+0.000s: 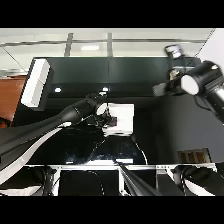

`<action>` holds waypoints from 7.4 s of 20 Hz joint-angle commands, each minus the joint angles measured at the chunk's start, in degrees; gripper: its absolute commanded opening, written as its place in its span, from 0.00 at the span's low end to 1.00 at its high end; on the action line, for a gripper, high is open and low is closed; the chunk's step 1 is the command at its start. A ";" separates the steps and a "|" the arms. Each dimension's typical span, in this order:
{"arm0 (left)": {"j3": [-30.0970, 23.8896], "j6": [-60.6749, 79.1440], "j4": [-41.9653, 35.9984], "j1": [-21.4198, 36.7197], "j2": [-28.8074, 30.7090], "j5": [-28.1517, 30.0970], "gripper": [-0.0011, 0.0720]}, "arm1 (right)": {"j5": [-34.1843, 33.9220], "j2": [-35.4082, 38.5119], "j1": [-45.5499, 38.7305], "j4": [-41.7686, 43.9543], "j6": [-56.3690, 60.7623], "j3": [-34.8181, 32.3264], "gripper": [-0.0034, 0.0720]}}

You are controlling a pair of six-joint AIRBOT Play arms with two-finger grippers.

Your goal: Fold the box and place the chain.

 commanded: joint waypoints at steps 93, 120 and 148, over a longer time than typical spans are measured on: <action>0.04 0.17 -0.20 0.04 -0.04 -0.11 0.05 | -7.34 -0.13 8.09 47.45 -17.16 -11.02 0.21; -31.69 10.16 -1.29 27.50 40.72 5.25 0.53 | 0.55 7.10 -3.56 41.05 -21.07 -10.95 0.54; -29.27 145.74 -50.80 22.01 13.66 16.59 0.99 | -3.98 7.10 -3.56 41.46 -19.82 -10.95 0.54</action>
